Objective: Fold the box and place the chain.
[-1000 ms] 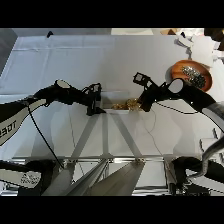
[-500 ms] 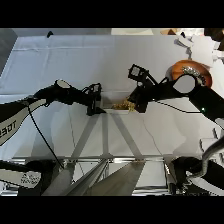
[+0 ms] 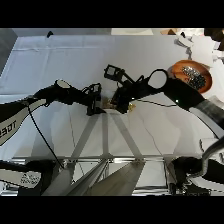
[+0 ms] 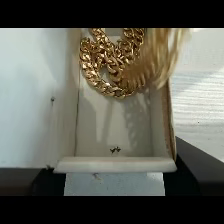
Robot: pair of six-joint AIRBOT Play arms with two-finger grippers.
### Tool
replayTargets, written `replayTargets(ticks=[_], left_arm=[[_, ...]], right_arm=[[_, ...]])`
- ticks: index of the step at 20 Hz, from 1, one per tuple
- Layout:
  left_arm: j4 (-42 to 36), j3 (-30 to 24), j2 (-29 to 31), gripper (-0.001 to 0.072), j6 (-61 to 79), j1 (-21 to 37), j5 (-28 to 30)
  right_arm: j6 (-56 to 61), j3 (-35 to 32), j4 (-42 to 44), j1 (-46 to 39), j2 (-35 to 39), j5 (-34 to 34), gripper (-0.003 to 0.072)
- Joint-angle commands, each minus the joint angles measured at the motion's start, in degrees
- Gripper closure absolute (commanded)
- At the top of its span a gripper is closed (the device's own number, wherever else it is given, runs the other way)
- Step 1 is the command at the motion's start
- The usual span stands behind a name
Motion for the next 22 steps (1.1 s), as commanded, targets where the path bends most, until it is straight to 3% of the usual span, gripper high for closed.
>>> replayTargets(ticks=[1,4,5,6,7,12,18,22], left_arm=[[0.0,0.0,0.0,0.0384,0.0,0.0,0.0],[0.0,0.0,0.0,0.0384,0.0,0.0,0.0],[0.0,0.0,0.0,0.0384,0.0,0.0,0.0],[0.0,0.0,0.0,0.0384,0.0,0.0,0.0],[0.0,0.0,0.0,0.0384,0.0,0.0,0.0],[0.0,0.0,0.0,0.0384,0.0,0.0,0.0],[0.0,0.0,0.0,0.0384,0.0,0.0,0.0],[0.0,0.0,0.0,0.0384,0.0,0.0,0.0]], right_arm=[[6.0,0.6,-3.2,1.0,-5.2,-2.3,0.0679],[15.0,0.6,-7.1,1.0,-6.3,-6.0,0.0672],[15.5,0.7,-7.0,1.0,-6.3,-5.2,0.0565],[15.5,0.7,-6.9,1.0,-6.0,-3.8,0.0400],[15.1,0.7,-6.8,1.0,-5.6,-2.2,0.0373],[7.6,0.6,-6.2,-0.8,0.9,4.7,0.0373],[-1.9,0.4,-5.4,-13.4,5.9,16.9,0.0373],[-9.6,-2.6,-5.3,-21.7,5.6,15.4,0.0321]])
